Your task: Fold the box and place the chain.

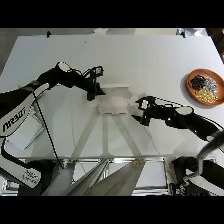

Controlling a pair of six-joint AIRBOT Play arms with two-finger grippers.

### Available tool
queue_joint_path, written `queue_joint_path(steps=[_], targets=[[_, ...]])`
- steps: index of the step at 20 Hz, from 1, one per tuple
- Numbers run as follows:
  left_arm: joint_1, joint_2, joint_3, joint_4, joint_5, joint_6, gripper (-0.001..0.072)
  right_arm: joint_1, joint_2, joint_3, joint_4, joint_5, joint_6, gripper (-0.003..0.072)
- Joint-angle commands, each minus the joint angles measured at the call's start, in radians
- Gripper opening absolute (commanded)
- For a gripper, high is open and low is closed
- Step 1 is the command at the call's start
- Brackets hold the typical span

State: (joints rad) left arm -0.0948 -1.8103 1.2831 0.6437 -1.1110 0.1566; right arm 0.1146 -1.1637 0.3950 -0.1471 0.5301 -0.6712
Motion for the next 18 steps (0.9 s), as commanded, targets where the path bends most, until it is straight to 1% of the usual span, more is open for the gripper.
queue_joint_path(steps=[1, 6, 9, 15, 18], targets=[[0.000, 0.000, 0.001, 0.000, 0.000, 0.000, 0.0012, 0.018, -0.041, -0.002, 0.054, 0.002, -0.059, 0.0689], [0.000, 0.000, 0.001, 0.000, 0.000, 0.000, 0.0012, 0.036, -0.084, -0.002, 0.280, 0.001, -0.229, 0.0689], [0.000, -0.001, 0.001, 0.000, 0.000, 0.000, 0.0012, 0.036, -0.118, -0.002, 0.340, -0.013, -0.229, 0.0689], [0.000, -0.001, 0.001, 0.000, 0.000, 0.001, 0.0012, 0.035, -0.121, -0.002, 0.497, -0.023, -0.284, 0.0689], [0.000, -0.001, 0.001, 0.000, 0.000, 0.000, 0.0012, 0.035, -0.121, 0.002, 0.528, -0.023, -0.306, 0.0689]])
